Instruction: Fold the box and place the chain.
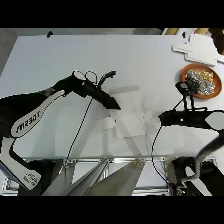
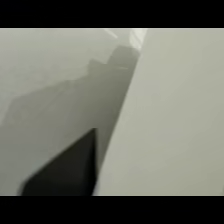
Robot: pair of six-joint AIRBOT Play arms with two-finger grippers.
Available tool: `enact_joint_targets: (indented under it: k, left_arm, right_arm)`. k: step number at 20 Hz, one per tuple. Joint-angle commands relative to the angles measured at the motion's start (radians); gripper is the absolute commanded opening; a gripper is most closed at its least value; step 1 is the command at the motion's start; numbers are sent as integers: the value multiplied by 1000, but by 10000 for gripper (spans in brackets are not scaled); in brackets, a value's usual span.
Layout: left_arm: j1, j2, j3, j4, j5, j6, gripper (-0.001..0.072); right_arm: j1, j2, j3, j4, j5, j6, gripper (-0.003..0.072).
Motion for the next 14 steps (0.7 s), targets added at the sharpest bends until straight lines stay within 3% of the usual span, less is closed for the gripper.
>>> enact_joint_targets:
  k: [1,4,7,8,12,14]
  left_arm:
    - [-8,-3,1,-1,-11,67,2]
    - [-11,6,2,16,-11,190,3]
    - [-12,67,2,90,-3,328,2]
    - [-15,100,1,144,3,322,1]
    - [-59,251,-17,475,19,127,-6]
    - [-82,364,-106,465,102,156,-6]
  right_arm:
    - [1,1,0,-1,1,0,20]
    - [1,1,0,3,1,0,22]
    - [1,3,34,3,9,0,256]
    - [1,5,58,2,10,-1,296]
    - [1,19,165,-2,57,-29,297]
    - [1,37,190,0,58,-45,297]
